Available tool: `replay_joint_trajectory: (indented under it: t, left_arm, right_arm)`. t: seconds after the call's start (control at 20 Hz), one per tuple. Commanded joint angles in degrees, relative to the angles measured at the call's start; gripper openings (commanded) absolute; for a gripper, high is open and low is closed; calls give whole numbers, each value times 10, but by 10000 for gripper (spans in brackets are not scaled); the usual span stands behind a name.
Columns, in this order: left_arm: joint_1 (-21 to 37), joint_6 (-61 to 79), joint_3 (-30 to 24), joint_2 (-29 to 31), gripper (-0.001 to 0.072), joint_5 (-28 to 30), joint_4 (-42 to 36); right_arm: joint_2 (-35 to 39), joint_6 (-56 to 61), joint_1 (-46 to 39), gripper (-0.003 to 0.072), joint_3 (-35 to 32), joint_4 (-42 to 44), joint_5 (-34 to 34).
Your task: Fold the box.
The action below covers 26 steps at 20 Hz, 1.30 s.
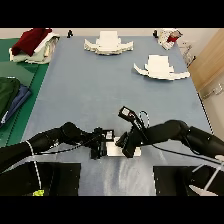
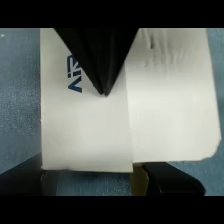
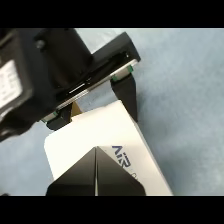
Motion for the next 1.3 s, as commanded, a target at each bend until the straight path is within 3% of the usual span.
replay_joint_trajectory:
  t: [0.0,0.2,0.25,0.4,0.5,0.55,0.7,1.1,1.25]
  left_arm:
    - [0,0,0,0,508,0,0]
    - [0,0,0,0,509,0,0]
    - [0,0,0,0,509,0,0]
    - [0,0,0,0,509,0,0]
    - [0,0,0,0,509,0,0]
    - [0,0,0,0,509,0,0]
    - [0,0,0,0,509,0,0]
    - [0,0,0,0,509,0,0]
    - [0,0,0,0,509,0,0]
  right_arm:
    - [59,-4,75,8,-57,-71,136]
    - [63,-5,101,25,-63,-130,141]
    - [63,-19,101,58,-60,-131,136]
    - [74,-66,102,239,-53,-135,111]
    - [91,-77,102,470,-53,-177,94]
    - [99,-77,102,487,-53,-206,78]
    - [108,-75,102,487,-55,-280,40]
    - [108,-75,102,486,-83,-330,91]
    - [108,-75,102,404,-83,-329,92]
